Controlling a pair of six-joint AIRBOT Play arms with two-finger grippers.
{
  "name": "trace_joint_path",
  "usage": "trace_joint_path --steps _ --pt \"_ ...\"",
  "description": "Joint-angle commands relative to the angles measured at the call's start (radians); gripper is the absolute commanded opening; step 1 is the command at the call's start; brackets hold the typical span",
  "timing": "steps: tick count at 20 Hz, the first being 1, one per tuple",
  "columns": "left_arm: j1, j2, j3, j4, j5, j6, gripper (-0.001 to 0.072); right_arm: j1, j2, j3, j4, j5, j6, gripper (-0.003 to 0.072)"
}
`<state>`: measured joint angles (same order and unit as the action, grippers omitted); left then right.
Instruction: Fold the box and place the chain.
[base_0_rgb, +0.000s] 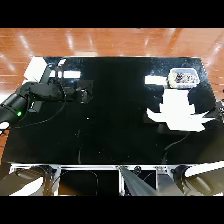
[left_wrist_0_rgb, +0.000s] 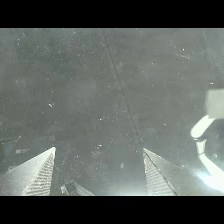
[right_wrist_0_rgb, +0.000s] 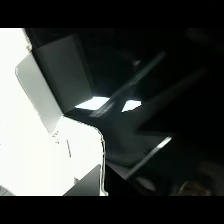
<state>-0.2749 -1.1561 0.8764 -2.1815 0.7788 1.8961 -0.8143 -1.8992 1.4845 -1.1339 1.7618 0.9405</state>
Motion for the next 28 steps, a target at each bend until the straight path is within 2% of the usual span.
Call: trace_joint_path --steps 1,6,9,11,13,15,18,21,23,25,28 --pt "0.000 0.000 0.000 0.000 -0.003 0.000 0.0641 0.086 0.004 -0.048 0.135 0.014 -0.011 0.0032" --pt "0.000 0.000 0.000 0.000 -0.002 0.000 0.0642 0.330 0.041 -0.149 0.280 -0.097 -0.027 0.0032" --pt "0.002 0.000 0.000 0.002 -0.001 0.003 0.0642 0.475 0.164 -0.285 0.436 -0.265 -0.105 0.0032" --pt "0.017 0.000 0.000 0.012 -0.001 0.009 0.0641 0.553 0.295 -0.422 0.466 -0.424 -0.136 0.0031" --pt "0.056 0.000 0.000 0.015 0.002 0.009 0.0640 0.616 0.473 -0.614 0.496 -0.625 -0.170 0.0031" --pt "0.101 -0.001 0.000 0.015 0.026 0.012 0.0640 0.665 0.668 -0.814 0.504 -0.758 -0.222 0.0031" --pt "0.123 -0.022 -0.004 -0.006 0.142 0.019 0.0640 0.688 0.921 -1.058 0.515 -0.843 -0.281 0.0032" --pt "0.094 -0.095 -0.023 -0.029 0.131 0.027 0.0637 0.688 1.067 -1.184 0.519 -0.872 -0.286 0.0032" --pt "0.087 -0.161 -0.023 -0.140 0.128 0.082 0.0637 0.688 1.078 -1.192 0.541 -0.861 -0.286 0.0032" --pt "0.079 -0.214 -0.023 -0.286 0.139 0.260 0.0637 0.688 1.078 -1.192 0.558 -0.865 -0.286 0.0032" --pt "0.072 -0.278 -0.021 -0.558 0.240 0.646 0.0637 0.688 1.078 -1.192 0.558 -0.862 -0.286 0.0032"
